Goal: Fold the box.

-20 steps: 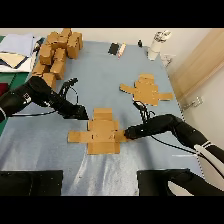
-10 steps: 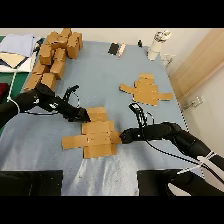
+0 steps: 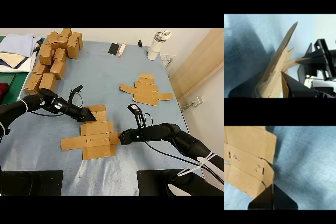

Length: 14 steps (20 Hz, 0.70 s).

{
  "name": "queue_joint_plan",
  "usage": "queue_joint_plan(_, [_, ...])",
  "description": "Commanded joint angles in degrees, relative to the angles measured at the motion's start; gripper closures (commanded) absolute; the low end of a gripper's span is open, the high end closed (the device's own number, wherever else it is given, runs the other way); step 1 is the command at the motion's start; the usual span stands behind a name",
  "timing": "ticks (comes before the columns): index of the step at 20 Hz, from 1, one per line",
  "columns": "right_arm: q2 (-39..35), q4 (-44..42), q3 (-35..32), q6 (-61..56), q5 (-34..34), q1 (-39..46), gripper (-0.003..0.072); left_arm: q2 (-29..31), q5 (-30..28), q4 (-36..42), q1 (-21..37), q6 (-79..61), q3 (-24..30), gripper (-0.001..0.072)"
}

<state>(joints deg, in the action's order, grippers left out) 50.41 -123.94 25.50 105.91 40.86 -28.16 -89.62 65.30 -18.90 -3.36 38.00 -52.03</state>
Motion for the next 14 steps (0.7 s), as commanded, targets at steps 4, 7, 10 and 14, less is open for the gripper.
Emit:
queue_joint_plan(4, [-0.04,0.79,-0.04,-0.72,0.09,-0.09,0.0687,-0.42,5.09,0.83,1.25,-4.57,-0.04,0.0666])
queue_joint_plan(7, [-0.04,0.79,-0.02,-0.70,0.04,-0.09,0.0683,-0.42,5.44,0.83,1.20,-6.40,-0.04,0.0668])
queue_joint_plan(10, [-0.07,2.45,0.39,-0.74,-1.25,-0.02,0.0207,-0.39,7.54,0.98,1.18,-11.98,-0.04,0.0696])
queue_joint_plan(14, [-0.09,13.75,6.14,-11.02,-1.16,4.20,0.0144,1.42,3.52,5.18,-1.66,-21.27,-0.04,0.0699])
